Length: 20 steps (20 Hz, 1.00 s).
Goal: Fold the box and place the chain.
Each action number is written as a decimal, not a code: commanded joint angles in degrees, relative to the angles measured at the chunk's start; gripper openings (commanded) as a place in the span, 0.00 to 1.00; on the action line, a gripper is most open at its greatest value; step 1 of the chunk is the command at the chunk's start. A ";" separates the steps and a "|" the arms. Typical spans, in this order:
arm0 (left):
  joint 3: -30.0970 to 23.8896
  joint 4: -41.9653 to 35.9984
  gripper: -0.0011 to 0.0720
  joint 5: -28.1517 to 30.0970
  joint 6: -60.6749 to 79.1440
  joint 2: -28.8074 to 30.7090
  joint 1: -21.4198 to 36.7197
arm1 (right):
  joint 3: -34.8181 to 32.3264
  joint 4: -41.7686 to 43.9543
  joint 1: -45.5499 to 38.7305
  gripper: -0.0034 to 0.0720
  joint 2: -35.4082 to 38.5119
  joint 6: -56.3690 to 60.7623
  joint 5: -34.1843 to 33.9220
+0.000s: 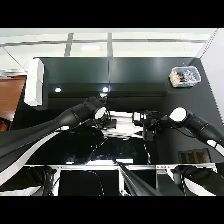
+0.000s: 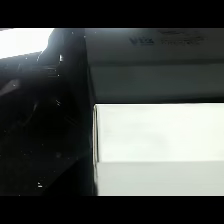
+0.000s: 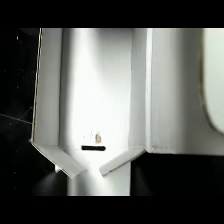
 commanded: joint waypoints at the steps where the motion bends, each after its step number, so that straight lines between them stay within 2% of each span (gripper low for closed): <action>1: 0.02 0.04 0.05 0.13 0.00 0.00 0.04 | 0.00 3.63 0.72 0.43 -0.11 -0.68 0.17; 2: 0.02 0.04 0.05 0.13 0.00 0.00 0.04 | -0.11 4.20 1.49 0.39 -0.20 -0.63 -0.74; 3: 0.02 0.02 0.05 0.15 0.00 0.00 0.04 | -0.13 4.76 2.29 0.18 -0.57 -0.61 -1.20; 4: 0.02 0.00 0.05 0.13 -0.02 0.00 0.04 | -0.13 6.36 3.19 0.13 -1.33 -0.31 -2.08; 9: 0.02 0.00 0.05 0.09 0.00 0.00 0.04 | -0.13 12.81 4.57 0.14 -4.61 0.68 -4.11; 10: 0.02 0.00 0.05 0.26 0.00 0.00 0.04 | -0.13 12.90 4.57 0.48 -4.83 1.75 -4.70; 11: 0.02 0.00 0.06 0.35 0.00 0.00 0.04 | -0.13 12.98 4.57 0.75 -4.92 3.08 -5.07; 12: 0.00 0.02 0.06 0.33 0.00 -0.02 0.04 | -0.13 12.44 4.55 0.36 -4.92 4.26 -4.72; 14: 0.00 0.00 0.06 0.28 0.00 -0.02 0.04 | -0.13 11.93 4.57 0.31 -4.92 6.97 -4.83; 15: 0.00 0.00 0.06 0.28 0.00 -0.02 0.04 | -0.09 11.87 4.55 0.20 -4.87 9.25 -4.48; 16: 0.00 0.00 0.06 0.28 0.00 -0.02 0.04 | -0.04 11.43 4.39 0.20 -4.59 12.55 -4.26; 17: 0.00 -0.02 0.06 0.28 -0.02 -0.02 0.04 | 0.28 9.79 3.96 0.07 -3.80 17.79 -3.04; 20: 0.00 0.00 0.06 0.22 -0.02 -0.02 0.04 | 3.89 -2.99 -0.59 0.07 0.90 38.82 7.74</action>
